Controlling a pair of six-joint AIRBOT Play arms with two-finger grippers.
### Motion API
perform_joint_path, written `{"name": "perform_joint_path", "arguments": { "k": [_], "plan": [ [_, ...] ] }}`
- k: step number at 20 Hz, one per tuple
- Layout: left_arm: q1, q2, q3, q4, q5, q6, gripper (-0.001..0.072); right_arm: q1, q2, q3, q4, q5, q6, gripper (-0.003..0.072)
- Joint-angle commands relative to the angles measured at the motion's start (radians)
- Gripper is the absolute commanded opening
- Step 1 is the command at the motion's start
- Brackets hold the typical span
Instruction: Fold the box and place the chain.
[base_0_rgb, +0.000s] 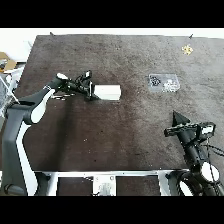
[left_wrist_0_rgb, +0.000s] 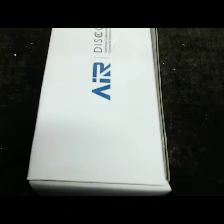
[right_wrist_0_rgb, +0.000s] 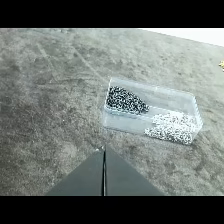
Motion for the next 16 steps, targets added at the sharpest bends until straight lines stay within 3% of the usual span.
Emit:
{"name": "perform_joint_path", "arguments": {
  "k": [1, 6, 12, 16],
  "plan": [
    [0.009, 0.017, 0.004, -0.083, -0.014, -0.024, 0.0011, 0.000, 0.013, -0.009, 0.002, -0.001, 0.000, 0.0000],
    [0.074, 0.209, 0.006, -0.161, 0.166, -0.106, 0.0011, 0.000, 0.012, -0.010, 0.002, -0.001, 0.000, 0.0000],
    [0.293, 0.452, 0.005, -0.138, 0.628, -0.334, 0.0011, 0.000, 0.012, -0.011, 0.008, 0.000, 0.000, 0.0000],
    [0.487, 0.465, -0.006, -0.061, 0.652, -0.695, 0.0010, 0.000, 0.011, -0.011, 0.025, 0.001, 0.000, 0.0000]
  ]
}}
